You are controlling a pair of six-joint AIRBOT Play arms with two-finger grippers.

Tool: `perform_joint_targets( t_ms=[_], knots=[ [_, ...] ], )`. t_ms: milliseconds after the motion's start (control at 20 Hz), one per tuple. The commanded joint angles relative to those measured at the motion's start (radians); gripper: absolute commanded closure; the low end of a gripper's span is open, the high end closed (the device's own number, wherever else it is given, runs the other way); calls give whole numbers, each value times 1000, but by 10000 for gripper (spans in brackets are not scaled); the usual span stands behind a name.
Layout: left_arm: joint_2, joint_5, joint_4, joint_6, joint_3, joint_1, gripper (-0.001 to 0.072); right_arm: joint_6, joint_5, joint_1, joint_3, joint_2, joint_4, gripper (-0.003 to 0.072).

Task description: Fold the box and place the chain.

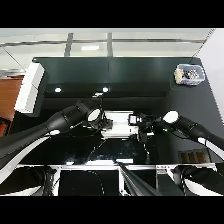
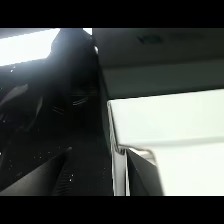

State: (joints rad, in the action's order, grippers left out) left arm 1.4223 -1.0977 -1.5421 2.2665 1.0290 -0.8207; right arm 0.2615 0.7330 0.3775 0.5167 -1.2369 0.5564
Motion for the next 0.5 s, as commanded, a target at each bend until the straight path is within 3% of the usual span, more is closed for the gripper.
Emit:
perform_joint_targets(
  t_ms=[0, 450],
  knots=[
    [8, -5, -70, 142, 3, -30, 323, 1, 2, 1, 0, 0, 2, 640],
    [22, 68, 38, 150, 3, -35, 323, 1, 2, 1, 0, 0, 2, 640]
  ],
)
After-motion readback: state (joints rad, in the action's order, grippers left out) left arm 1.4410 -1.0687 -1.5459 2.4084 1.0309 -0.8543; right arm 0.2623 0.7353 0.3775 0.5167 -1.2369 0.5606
